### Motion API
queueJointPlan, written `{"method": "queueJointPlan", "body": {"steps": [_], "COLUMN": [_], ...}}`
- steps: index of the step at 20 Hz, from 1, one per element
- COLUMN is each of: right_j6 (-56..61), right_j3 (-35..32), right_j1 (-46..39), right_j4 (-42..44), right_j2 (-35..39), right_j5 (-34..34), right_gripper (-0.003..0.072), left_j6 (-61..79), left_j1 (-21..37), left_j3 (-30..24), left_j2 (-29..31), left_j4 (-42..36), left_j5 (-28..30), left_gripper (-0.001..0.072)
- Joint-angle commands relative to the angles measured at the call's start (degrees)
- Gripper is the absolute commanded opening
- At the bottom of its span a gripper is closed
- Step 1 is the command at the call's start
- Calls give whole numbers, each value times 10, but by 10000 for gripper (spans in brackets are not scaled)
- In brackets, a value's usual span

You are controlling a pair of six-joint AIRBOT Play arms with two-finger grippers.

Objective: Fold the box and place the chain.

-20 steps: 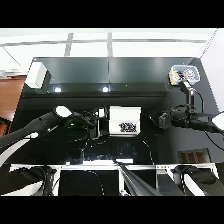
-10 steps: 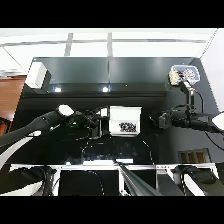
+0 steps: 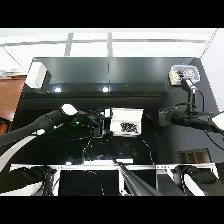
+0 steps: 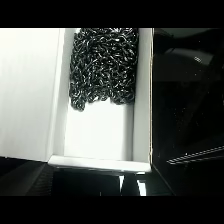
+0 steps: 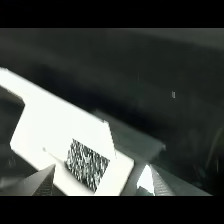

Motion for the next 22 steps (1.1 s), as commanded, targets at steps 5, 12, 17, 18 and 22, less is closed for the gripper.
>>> {"method": "queueJointPlan", "body": {"steps": [5, 12, 17, 18, 22], "right_j6": [35, -287, -425, -426, -447], "right_j3": [50, 143, 195, 195, 179], "right_j1": [42, 70, 68, 71, 114], "right_j4": [95, 95, 47, 33, -23], "right_j2": [-120, -294, -276, -272, -272], "right_j5": [-170, -25, 165, 168, 132], "right_gripper": [712, 704, 705, 705, 705], "left_j6": [-1, -1, -1, -1, -1], "left_j1": [-1, -1, -1, -1, -1], "left_j3": [1, 1, 1, 1, 1], "left_j2": [-1, -1, -1, -1, -1], "left_j4": [0, 0, 1, 0, 0], "left_j5": [10, 20, 19, 19, 19], "left_gripper": [465, 465, 465, 465, 465]}}
